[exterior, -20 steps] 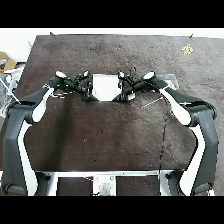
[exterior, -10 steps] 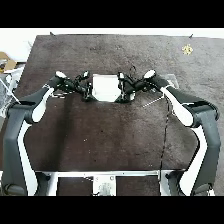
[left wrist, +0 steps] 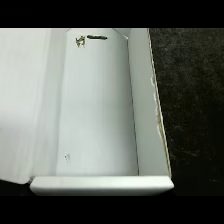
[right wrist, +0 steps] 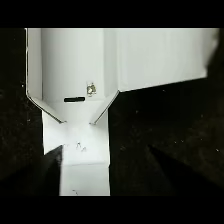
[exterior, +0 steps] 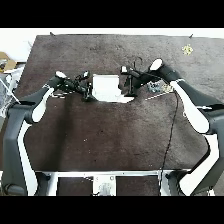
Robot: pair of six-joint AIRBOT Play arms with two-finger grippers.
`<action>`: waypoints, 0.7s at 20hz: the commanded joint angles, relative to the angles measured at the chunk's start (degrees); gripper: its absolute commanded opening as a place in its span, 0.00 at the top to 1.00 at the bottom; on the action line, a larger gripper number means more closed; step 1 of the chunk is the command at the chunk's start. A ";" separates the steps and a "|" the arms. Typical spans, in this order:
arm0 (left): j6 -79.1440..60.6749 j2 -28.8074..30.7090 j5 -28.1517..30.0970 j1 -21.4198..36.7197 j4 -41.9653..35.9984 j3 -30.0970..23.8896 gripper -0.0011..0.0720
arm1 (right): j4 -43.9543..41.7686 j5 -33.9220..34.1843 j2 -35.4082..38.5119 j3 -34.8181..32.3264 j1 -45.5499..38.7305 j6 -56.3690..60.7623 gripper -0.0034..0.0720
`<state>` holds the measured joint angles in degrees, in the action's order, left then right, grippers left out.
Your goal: Fold the box and place the chain.
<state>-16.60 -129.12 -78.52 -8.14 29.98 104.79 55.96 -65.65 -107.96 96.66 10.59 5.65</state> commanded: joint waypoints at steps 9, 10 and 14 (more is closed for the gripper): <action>0.04 -0.07 0.37 -0.02 -0.02 0.02 0.50 | -25.75 15.06 -2.14 -0.04 1.01 4.46 0.95; 0.04 -0.07 0.37 -0.02 -0.02 0.02 0.50 | -25.73 16.35 -3.21 -0.04 0.94 4.44 0.95; 0.04 -0.07 0.42 -0.02 -0.02 0.02 0.50 | -22.27 16.02 -6.97 -0.07 0.87 4.46 0.95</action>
<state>-16.53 -129.14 -78.24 -8.14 29.93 104.79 32.47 -51.33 -112.51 96.62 11.44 10.11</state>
